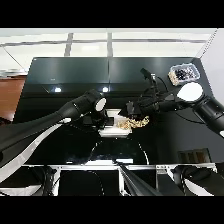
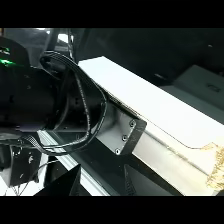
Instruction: Fold the box and place the chain.
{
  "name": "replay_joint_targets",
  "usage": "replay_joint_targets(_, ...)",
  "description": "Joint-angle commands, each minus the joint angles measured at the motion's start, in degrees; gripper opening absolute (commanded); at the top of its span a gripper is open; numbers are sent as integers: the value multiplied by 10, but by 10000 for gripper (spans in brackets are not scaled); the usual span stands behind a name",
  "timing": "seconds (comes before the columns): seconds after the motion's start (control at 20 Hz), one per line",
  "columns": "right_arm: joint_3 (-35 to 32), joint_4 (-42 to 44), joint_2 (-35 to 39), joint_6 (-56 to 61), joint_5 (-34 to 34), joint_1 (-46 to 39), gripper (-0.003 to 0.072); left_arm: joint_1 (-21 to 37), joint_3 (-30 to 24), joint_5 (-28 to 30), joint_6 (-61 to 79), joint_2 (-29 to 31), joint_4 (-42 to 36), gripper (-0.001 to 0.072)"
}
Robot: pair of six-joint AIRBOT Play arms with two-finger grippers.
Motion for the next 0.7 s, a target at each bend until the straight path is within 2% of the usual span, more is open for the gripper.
replay_joint_targets(0.0,-5,-9,9,0,31,-45,316,0,0,-1,0,0,0,27)
replay_joint_targets(0.1,-5,-70,32,-12,80,-105,316,0,0,0,0,0,0,27)
replay_joint_targets(0.2,-20,-184,64,-38,89,-152,315,0,0,-1,0,0,0,27)
replay_joint_targets(0.3,-72,-275,85,-85,33,-176,315,0,0,-1,0,0,0,27)
replay_joint_targets(0.35,-104,-289,86,-130,3,-176,318,0,0,0,0,0,0,27)
replay_joint_targets(0.4,-144,-279,86,-182,-38,-171,448,0,0,0,0,0,0,28)
replay_joint_targets(0.45,-181,-259,85,-246,-80,-159,712,0,0,-1,0,0,0,27)
replay_joint_targets(0.6,-240,-247,78,-421,-197,-97,713,0,0,-1,0,0,0,27)
replay_joint_targets(0.65,-242,-240,70,-507,-215,-76,713,0,0,-1,0,0,0,27)
